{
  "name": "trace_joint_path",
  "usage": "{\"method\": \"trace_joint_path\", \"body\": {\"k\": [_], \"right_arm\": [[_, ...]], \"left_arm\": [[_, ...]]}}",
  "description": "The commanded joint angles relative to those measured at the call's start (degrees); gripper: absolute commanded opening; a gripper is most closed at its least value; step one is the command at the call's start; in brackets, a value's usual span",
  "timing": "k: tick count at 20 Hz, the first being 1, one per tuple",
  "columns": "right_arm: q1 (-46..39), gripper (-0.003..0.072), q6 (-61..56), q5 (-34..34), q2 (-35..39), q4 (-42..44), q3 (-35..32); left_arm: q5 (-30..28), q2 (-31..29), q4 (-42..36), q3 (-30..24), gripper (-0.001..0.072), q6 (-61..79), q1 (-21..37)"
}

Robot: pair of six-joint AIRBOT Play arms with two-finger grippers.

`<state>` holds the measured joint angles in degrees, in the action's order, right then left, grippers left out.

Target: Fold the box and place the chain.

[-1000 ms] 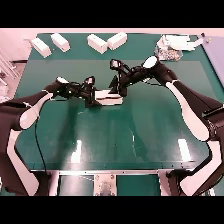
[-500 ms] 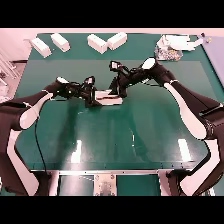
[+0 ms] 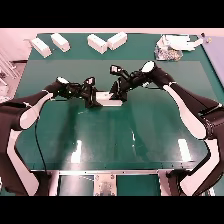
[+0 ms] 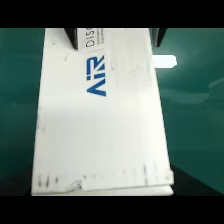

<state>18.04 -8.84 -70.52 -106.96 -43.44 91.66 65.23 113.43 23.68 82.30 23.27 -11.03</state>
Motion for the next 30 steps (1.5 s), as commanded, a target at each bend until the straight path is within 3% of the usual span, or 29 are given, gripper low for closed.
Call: {"method": "trace_joint_path", "body": {"k": [1,5,9,11,12,14,17,21,30], "right_arm": [[-0.07,0.0436,0.07,-1.09,-0.07,1.14,-2.45],[-0.46,0.0433,2.01,-1.14,-0.04,5.31,-3.98],[-3.19,0.0429,3.85,-3.06,0.02,16.7,-3.87],[-4.22,0.0392,3.93,-3.72,0.02,19.08,-3.87],[-4.37,0.0343,3.93,-3.72,0.02,19.37,-3.87],[-4.57,0.0331,3.93,-3.76,0.02,19.5,-3.87],[-4.57,0.024,3.87,-3.65,0.0,19.45,-3.89],[-4.55,0.0033,0.76,-3.41,-0.39,17.9,-3.91],[-3.23,0.0012,-2.78,-3.32,-3.1,12.28,-5.03]], "left_arm": [[-0.26,-0.04,-0.17,0.07,0.0513,-0.31,0.02],[-0.26,-0.04,-0.17,0.07,0.0514,-0.31,0.02],[-0.26,-0.04,-0.17,0.07,0.0514,-0.31,0.02],[-0.26,-0.04,-0.17,0.07,0.0513,-0.31,0.02],[-0.26,-0.04,-0.17,0.07,0.0513,-0.31,0.02],[-0.26,-0.04,-0.17,0.07,0.0514,-0.31,0.02],[-0.26,-0.04,-0.17,0.07,0.0513,-0.31,0.02],[-0.26,-0.04,-0.2,0.07,0.0513,-0.31,0.02],[-0.26,-0.04,-0.17,0.07,0.0513,-0.31,0.02]]}}
